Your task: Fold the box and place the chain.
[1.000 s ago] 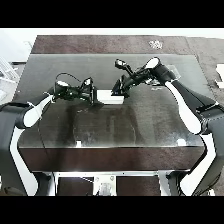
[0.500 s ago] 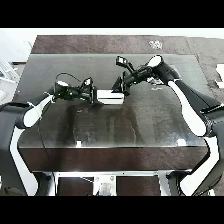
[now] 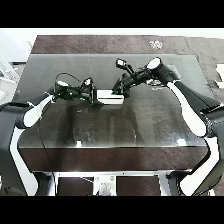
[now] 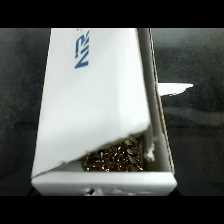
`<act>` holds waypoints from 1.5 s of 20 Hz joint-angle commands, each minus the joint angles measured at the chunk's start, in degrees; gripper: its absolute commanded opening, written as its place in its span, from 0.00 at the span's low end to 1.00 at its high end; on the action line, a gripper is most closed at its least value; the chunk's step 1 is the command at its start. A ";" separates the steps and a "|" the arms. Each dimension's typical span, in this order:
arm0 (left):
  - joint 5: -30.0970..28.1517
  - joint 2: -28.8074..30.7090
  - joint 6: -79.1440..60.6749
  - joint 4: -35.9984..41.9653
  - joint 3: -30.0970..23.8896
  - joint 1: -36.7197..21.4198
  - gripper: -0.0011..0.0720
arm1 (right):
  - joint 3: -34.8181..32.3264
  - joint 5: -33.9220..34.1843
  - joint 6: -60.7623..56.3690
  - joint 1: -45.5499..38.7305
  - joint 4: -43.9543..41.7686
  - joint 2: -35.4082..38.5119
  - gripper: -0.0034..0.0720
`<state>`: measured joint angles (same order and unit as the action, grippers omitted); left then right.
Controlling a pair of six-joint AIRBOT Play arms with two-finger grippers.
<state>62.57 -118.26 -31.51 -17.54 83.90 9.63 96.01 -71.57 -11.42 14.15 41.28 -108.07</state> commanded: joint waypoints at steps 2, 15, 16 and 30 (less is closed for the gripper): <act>0.00 0.04 -0.02 -0.02 -0.02 0.00 0.66 | -1.42 0.15 0.15 0.68 -0.17 0.04 0.33; -0.02 0.04 -0.02 -0.02 -0.02 0.00 0.66 | -4.22 0.00 1.51 0.76 -0.81 0.07 0.36; -0.02 0.04 -0.02 -0.02 -0.02 0.00 0.66 | -4.22 0.00 1.66 0.42 -1.99 0.09 0.36; -0.02 0.04 -0.02 -0.02 -0.02 0.00 0.66 | -8.11 -0.24 4.63 -2.78 -11.89 0.42 0.06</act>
